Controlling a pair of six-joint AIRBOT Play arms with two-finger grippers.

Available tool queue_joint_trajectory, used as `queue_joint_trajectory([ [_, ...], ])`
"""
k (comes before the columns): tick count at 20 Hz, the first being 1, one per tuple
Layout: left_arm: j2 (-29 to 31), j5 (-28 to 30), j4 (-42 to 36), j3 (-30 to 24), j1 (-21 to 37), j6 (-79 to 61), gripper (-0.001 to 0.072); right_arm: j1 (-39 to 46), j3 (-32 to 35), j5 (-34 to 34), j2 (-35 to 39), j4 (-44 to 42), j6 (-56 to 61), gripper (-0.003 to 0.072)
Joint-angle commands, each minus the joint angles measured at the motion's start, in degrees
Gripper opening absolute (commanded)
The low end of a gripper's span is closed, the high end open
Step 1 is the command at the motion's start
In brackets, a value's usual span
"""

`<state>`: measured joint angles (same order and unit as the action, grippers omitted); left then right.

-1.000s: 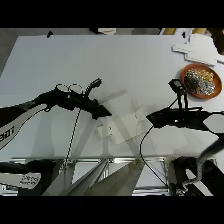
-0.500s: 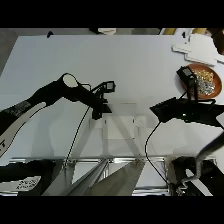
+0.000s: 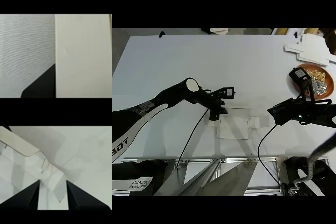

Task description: Fold the box and place the chain.

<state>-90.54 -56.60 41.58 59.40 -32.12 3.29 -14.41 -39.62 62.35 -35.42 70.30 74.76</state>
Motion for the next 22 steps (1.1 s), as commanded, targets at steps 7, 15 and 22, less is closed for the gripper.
queue_joint_trajectory([
  [7, -0.5, 2.5, -0.8, 0.1, -0.1, -0.3, 0.0002, 0.0, 0.0, -0.2, 0.0, 0.4, -0.3, 0.0364],
  [15, -0.3, 3.7, -3.3, 0.1, -0.1, 4.7, 0.0001, 0.0, 0.0, -0.2, 0.0, 0.4, -2.6, 0.0363],
  [22, 1.4, 4.5, 6.5, 0.1, -1.6, 11.5, 0.0001, 0.0, 0.0, -0.4, 0.0, 0.4, -3.1, 0.0362],
])
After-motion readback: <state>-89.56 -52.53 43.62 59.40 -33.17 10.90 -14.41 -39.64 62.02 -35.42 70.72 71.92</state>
